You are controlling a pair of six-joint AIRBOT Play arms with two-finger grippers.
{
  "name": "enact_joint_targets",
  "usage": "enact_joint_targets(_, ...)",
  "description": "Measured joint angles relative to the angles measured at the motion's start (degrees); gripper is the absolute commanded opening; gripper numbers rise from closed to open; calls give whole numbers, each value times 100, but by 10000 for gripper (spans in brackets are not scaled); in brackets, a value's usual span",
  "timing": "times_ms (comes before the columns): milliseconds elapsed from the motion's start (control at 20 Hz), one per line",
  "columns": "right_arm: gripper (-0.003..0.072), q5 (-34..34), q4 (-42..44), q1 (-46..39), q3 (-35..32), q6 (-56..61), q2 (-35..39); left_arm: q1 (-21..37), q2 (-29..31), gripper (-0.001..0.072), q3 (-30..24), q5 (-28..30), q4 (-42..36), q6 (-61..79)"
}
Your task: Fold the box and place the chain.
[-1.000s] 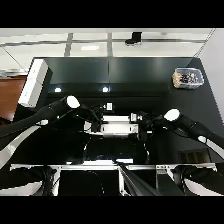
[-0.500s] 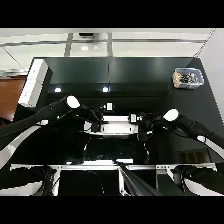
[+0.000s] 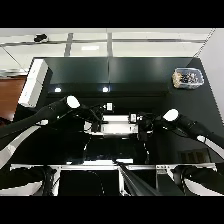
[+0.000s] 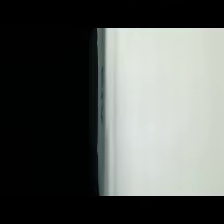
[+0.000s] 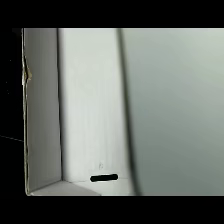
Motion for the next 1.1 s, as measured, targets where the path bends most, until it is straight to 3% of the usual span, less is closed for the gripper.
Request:
enact_joint_targets(950, 657, 0, -76, 0, 0, 42, -7, 0, 0, 30, 0, -2, -42, -2)
enact_joint_targets(1000, 438, 2, -79, 0, 0, 39, -7, 0, 0, 31, 0, -2, -46, -2)
enact_joint_targets(1050, 364, 11, -79, 0, 0, 46, -7, 0, 0, 30, 0, -11, -46, 0)
enact_joint_targets(1100, 364, 11, -79, 0, 0, 42, -7, 0, 0, 31, 0, -4, -57, 0)
